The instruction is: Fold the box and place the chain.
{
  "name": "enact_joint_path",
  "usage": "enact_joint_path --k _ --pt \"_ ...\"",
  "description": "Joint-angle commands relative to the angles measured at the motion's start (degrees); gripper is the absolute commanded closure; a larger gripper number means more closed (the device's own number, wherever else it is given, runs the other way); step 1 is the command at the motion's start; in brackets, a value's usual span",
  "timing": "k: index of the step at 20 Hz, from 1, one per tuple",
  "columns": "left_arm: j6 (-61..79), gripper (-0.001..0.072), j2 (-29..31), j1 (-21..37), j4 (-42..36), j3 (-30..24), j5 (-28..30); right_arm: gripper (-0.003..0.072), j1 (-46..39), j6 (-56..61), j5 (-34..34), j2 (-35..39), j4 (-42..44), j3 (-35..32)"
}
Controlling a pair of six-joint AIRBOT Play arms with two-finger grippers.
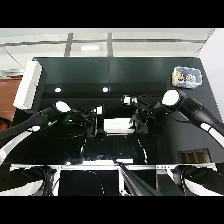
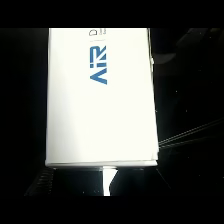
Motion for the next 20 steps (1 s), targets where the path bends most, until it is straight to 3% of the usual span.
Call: enact_joint_path --k 1,7,8,9,12,16,20 --pt "0.0 0.031 0.0 0.0 0.0 0.0 0.0 0.0413 0.0 0.4 -0.6 0.2 0.7 0.0" --pt "0.0 0.031 0.0 0.0 0.0 0.0 0.0 0.0415 -0.6 13.4 2.0 3.4 0.7 0.7" --pt "0.0 0.0309 0.0 0.0 0.0 0.0 0.0 0.0504 -1.3 17.2 3.8 3.6 0.7 0.7" --pt "0.0 0.031 0.0 0.0 0.0 0.0 0.0 0.0688 -2.5 20.1 6.3 3.6 0.5 0.5" --pt "0.0 0.031 0.0 0.0 0.0 0.0 0.0 0.0678 -7.2 23.3 9.2 3.6 6.7 -2.6" --pt "0.0 0.0309 0.0 0.0 0.0 0.0 0.0 0.0677 -12.4 23.1 8.2 3.5 34.9 -9.4" --pt "0.0 0.031 0.0 0.0 0.0 0.0 0.0 0.0677 -10.6 28.8 3.6 2.6 37.6 -12.3"
